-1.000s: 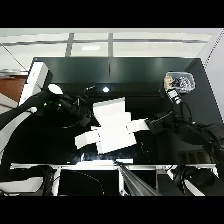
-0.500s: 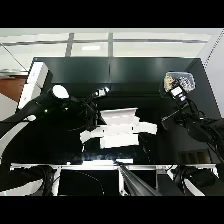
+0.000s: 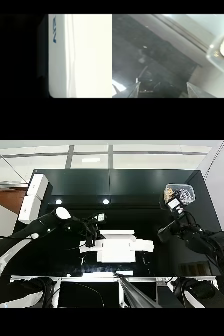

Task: Fold the box and place the chain.

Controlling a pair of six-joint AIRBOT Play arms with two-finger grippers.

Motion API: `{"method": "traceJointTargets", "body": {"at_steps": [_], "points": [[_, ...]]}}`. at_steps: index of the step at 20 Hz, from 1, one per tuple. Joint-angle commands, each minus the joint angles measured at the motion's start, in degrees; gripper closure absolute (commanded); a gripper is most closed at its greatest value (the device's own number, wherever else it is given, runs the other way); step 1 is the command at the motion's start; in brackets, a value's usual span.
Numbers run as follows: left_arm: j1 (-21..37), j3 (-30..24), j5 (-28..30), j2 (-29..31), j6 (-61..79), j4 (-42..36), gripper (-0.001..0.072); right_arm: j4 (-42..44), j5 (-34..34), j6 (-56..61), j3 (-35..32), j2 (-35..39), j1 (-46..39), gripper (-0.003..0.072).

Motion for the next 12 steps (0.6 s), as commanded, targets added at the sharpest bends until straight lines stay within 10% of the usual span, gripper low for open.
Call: {"method": "traceJointTargets", "body": {"at_steps": [1, 12], "points": [[0.0, -0.7, 3.9, -0.3, 3.7, -0.4, 0.0683, 10.9, 1.0, -11.8, -2.2, -0.1, 0.1, -0.0009], [0.0, -0.7, 3.1, -2.8, 3.5, -0.5, 0.0683, 16.2, 1.0, -18.1, -6.7, -0.2, 0.1, -0.0009]]}}
